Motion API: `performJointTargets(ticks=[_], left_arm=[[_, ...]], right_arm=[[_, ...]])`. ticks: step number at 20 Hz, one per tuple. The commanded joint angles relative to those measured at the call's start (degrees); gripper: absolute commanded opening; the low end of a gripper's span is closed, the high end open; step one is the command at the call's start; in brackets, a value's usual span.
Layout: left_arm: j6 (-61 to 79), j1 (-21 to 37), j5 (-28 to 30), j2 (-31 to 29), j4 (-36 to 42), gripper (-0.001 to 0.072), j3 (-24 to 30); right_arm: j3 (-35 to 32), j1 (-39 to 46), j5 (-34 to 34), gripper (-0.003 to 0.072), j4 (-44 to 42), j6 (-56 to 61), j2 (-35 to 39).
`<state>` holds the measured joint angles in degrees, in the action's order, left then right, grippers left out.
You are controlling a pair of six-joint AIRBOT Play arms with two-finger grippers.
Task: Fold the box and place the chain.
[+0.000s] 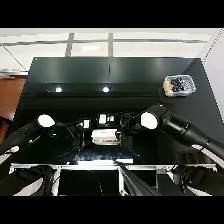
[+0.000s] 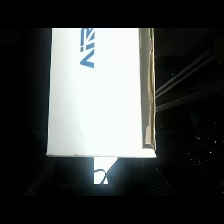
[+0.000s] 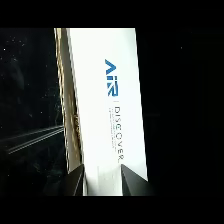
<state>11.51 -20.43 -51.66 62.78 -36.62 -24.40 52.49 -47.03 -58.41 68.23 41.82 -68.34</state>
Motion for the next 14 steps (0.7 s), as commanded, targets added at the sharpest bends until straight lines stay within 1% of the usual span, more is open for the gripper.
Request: performJointTargets(ticks=[1, 8, 9, 10, 14], left_arm=[[0.02, -0.04, 0.02, 0.00, 0.00, 0.0563, 0.02], [0.02, -0.04, 0.02, 0.00, 0.00, 0.0563, 0.02], [0.02, -0.04, 0.02, 0.00, 0.00, 0.0563, 0.02], [0.02, -0.04, 0.02, 0.00, 0.00, 0.0563, 0.02], [0.02, -0.04, 0.02, 0.00, 0.00, 0.0563, 0.02]], right_arm=[[-0.02, -0.07, 0.39, 0.0262, 0.04, 0.24, -0.02], [-0.55, -0.28, -0.20, 0.0263, -0.02, 1.07, -0.09], [-0.55, -0.55, -0.22, 0.0278, 0.00, 1.07, -0.09], [-0.55, -0.74, -0.20, 0.0322, 0.00, 1.07, -0.11], [-0.55, -1.01, 0.20, 0.0320, 1.46, 1.75, -0.15]])
